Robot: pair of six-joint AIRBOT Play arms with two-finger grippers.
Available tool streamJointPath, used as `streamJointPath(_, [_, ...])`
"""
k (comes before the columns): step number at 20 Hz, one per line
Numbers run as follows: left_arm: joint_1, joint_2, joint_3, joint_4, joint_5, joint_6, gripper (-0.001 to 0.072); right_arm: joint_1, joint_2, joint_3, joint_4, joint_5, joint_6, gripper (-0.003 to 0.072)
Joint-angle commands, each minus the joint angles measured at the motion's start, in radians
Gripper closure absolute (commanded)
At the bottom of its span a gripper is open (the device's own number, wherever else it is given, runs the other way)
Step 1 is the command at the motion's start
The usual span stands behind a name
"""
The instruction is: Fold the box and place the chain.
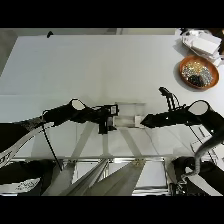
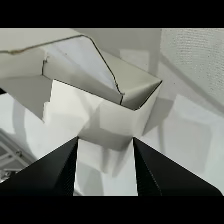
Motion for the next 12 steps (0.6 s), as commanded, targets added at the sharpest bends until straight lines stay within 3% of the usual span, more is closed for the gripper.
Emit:
streamJointPath(1, [0.001, 0.001, 0.000, 0.000, 0.000, 0.000, 0.0233, 0.067, -0.002, 0.010, -0.026, -0.087, 0.084, 0.0298])
streamJointPath(7, [0.001, 0.001, 0.000, 0.000, 0.000, 0.000, 0.0233, 0.232, -0.006, 0.069, -0.243, -0.177, 0.369, 0.0299])
streamJointPath(12, [0.001, 0.001, 0.000, 0.000, 0.000, 0.000, 0.0233, 0.349, -0.094, 0.157, -0.451, -0.148, 0.605, 0.0299])
